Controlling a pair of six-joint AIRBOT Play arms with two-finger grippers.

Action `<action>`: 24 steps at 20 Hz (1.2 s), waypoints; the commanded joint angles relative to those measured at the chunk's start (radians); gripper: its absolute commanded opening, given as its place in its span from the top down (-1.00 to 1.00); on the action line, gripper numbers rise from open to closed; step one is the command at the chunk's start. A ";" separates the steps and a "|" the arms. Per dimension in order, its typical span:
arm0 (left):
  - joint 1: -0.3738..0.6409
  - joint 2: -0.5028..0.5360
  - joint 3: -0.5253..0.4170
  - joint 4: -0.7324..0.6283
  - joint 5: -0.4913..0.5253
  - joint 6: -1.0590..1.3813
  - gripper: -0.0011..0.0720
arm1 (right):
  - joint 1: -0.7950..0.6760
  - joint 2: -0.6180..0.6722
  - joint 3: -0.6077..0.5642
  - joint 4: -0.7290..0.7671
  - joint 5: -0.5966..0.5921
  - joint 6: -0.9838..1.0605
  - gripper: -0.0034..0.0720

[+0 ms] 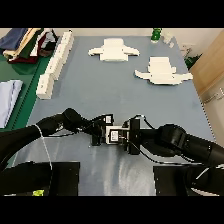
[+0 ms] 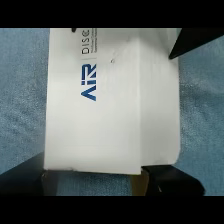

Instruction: Fold the box.

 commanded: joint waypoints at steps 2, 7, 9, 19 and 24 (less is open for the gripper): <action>0.000 0.001 0.000 0.000 0.000 0.000 -0.09 | 0.002 -0.050 -0.001 -0.019 0.037 -0.019 -0.85; 0.000 0.001 0.000 0.000 0.000 0.000 -0.09 | 0.002 -0.044 0.002 -0.124 0.053 -0.018 -0.85; 0.000 0.001 0.000 0.000 0.000 0.000 -0.09 | 0.002 -0.024 0.006 -0.124 0.051 -0.018 -0.85; 0.000 0.001 0.000 0.000 0.000 0.000 -0.09 | 0.002 0.026 0.016 -0.153 0.054 -0.018 -0.85; 0.000 0.001 0.000 0.000 0.000 0.000 -0.09 | -0.003 0.026 0.041 -0.224 0.058 -0.013 -0.49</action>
